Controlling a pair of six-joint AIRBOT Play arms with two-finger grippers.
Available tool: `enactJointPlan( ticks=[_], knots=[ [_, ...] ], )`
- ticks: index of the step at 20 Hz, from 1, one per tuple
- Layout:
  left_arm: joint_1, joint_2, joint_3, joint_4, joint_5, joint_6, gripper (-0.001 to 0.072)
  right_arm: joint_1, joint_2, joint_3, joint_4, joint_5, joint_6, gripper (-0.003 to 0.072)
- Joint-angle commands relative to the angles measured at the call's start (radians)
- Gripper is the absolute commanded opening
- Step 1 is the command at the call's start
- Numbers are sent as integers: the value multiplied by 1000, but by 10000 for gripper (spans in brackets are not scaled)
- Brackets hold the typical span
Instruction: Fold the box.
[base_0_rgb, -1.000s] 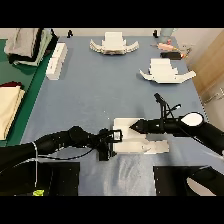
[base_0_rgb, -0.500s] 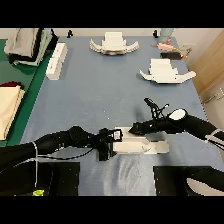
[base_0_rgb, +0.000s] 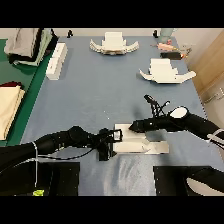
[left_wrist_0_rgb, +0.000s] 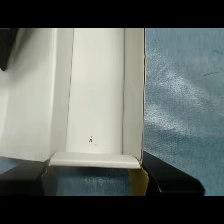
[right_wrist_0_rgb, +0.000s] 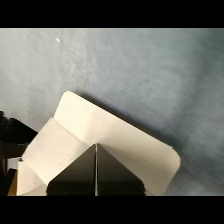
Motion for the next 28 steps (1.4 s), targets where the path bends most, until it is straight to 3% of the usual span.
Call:
enactJointPlan(
  ticks=[1, 4, 10, 11, 13, 15, 16, 23, 28],
  knots=[
    [0, 0, 1, -1, 0, -2, 315, 1, 98, 11, -8, 26, -2, 9],
    [0, 0, 1, -1, 0, -2, 315, 1, 253, 11, -66, 114, -35, 9],
    [0, 0, 1, -1, 0, -2, 315, 1, 590, 11, -264, 414, -52, 12],
    [0, 0, 1, -1, 0, -2, 315, 1, 634, 11, -322, 453, -53, 69],
    [0, 0, 1, -1, 0, -2, 315, 1, 702, 5, -434, 500, -54, 353],
    [0, 0, 1, -1, 0, -2, 315, 1, 740, -15, -511, 507, -98, 489],
    [0, 0, 1, -1, 0, -2, 315, 1, 742, -28, -535, 505, -152, 518],
    [0, 0, 1, -1, 0, -2, 315, 51, 707, -151, -602, 339, -585, 519],
    [0, 0, 1, -1, 0, -2, 315, 77, 645, -184, -649, 262, -618, 520]
  ],
)
